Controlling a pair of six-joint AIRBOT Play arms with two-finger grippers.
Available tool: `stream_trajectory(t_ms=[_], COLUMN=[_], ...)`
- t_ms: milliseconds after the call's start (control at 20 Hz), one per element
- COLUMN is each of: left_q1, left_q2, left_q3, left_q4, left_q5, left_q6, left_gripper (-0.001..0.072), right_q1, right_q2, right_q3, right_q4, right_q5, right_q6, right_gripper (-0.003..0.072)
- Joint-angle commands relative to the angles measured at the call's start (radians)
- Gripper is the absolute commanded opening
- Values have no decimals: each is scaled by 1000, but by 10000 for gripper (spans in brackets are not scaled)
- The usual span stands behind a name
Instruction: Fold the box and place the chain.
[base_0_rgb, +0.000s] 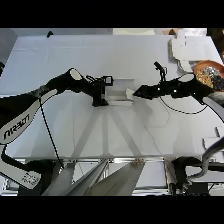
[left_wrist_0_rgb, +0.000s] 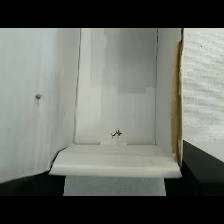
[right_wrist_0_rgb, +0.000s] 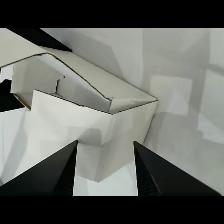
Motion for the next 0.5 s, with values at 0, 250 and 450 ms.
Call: stream_trajectory(t_ms=[0, 250, 450], left_q1=[0, 0, 0], left_q2=[-1, -1, -1], left_q3=[0, 0, 0], left_q4=[0, 0, 0], left_q5=[0, 0, 0], left_q6=[0, 0, 0], left_gripper=[213, 213, 213], right_q1=[43, 111, 135], right_q2=[2, 2, 2], right_q3=[0, 0, 0], right_q4=[-7, -128, -216], right_q5=[-62, -164, -270], right_q6=[-1, 22, 96], right_gripper=[396, 411, 411])
